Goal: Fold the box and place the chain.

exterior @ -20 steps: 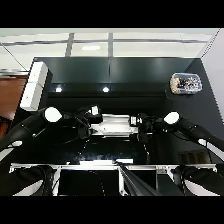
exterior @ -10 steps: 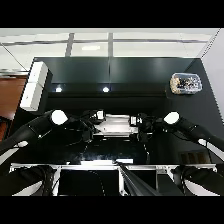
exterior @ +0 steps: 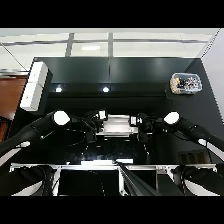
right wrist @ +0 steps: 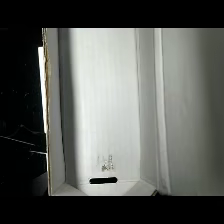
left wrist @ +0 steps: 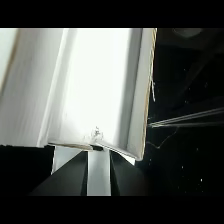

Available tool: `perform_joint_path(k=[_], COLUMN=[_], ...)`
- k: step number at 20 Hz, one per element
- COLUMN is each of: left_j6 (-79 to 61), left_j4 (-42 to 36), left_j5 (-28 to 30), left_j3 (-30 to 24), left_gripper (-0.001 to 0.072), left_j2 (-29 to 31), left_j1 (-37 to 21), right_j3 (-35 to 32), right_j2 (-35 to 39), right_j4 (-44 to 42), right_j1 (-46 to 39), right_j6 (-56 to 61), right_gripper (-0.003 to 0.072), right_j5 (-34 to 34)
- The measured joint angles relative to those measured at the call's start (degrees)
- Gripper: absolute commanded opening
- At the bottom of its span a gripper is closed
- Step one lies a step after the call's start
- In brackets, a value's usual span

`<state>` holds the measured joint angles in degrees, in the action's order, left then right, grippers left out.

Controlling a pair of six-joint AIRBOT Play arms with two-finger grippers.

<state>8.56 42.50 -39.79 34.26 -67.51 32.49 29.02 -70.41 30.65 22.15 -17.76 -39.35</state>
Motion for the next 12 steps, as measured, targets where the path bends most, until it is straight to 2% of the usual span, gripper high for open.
perform_joint_path(k=[4,9,10,12], left_j6=[-0.3,-0.9,-0.9,-1.1], left_j4=[-5.9,-9.1,-9.3,-9.7], left_j5=[1.7,2.8,2.8,3.0], left_j3=[0.0,0.0,0.0,0.0], left_gripper=[0.0163,0.0141,0.0169,0.0320], left_j2=[-2.5,-3.7,-3.8,-3.9], left_j1=[0.3,0.3,0.3,0.3], right_j3=[0.0,0.0,0.0,0.0], right_j2=[0.0,0.0,0.0,0.0], right_j4=[0.0,0.0,0.0,0.0], right_j1=[0.0,0.0,0.0,0.0], right_j6=[0.0,0.0,0.0,0.0], right_gripper=[0.0231,0.0232,0.0232,0.0232], right_j5=[0.0,0.0,0.0,0.0])
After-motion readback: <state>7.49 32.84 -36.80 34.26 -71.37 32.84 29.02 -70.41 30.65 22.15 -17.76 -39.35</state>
